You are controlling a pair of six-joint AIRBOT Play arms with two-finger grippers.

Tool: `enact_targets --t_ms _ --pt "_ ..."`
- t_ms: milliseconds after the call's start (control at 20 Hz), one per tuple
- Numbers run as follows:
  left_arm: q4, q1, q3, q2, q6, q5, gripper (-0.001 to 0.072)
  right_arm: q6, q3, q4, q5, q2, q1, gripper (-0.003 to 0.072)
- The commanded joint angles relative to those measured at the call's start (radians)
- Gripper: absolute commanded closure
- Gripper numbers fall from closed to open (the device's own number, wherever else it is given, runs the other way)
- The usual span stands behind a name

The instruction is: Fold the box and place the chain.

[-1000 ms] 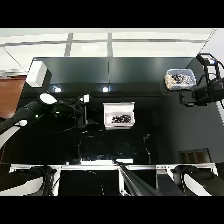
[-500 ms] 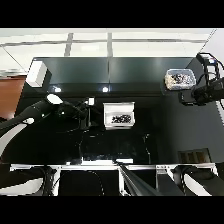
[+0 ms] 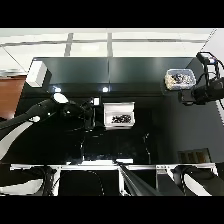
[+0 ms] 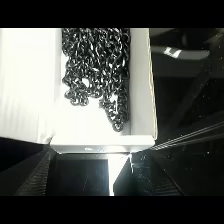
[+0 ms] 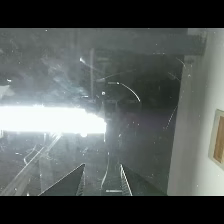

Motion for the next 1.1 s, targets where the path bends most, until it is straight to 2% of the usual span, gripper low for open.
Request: enact_targets --t_ms 0,150,300,450,600,650,700,750,900,1000,1050 --pt "0.023 -0.015 0.013 -0.010 -0.047 0.021 -0.0006 0.000 0.000 0.000 -0.008 0.000 0.000 0.0421" --pt "0.023 -0.015 0.021 -0.016 -0.060 0.024 -0.0007 0.001 -0.003 0.020 -0.040 0.000 0.000 0.0420" --pt "0.008 -0.024 0.022 -0.016 -0.059 0.025 -0.0006 -0.004 -0.047 0.138 -0.128 -0.006 0.019 0.0420" --pt "0.007 -0.047 0.028 -0.020 -0.060 0.025 -0.0005 -0.005 -0.135 0.248 -0.349 -0.033 0.081 0.0420" --pt "0.000 -0.068 0.040 -0.029 -0.061 0.030 -0.0003 -0.004 -0.153 0.272 -0.544 -0.118 0.166 0.0418" --pt "0.000 -0.070 0.040 -0.029 -0.066 0.039 0.0033 -0.004 -0.153 0.290 -0.603 -0.151 0.192 0.0416" --pt "0.000 -0.071 0.040 -0.029 -0.071 0.043 0.0102 -0.005 -0.152 0.322 -0.653 -0.184 0.209 0.0232" --pt "0.000 -0.071 0.040 -0.029 -0.071 0.043 0.0191 -0.009 -0.152 0.349 -0.682 -0.214 0.222 -0.0018" --pt "0.000 -0.070 0.040 -0.029 -0.071 0.043 0.0208 -0.147 -0.152 0.430 -0.683 -0.307 0.250 -0.0014" --pt "0.000 -0.070 0.040 -0.029 -0.071 0.043 0.0207 -0.396 -0.152 0.551 -0.632 -0.335 0.270 0.0000" --pt "0.000 -0.070 0.040 -0.029 -0.071 0.043 0.0207 -0.534 -0.151 0.609 -0.595 -0.332 0.277 0.0034"
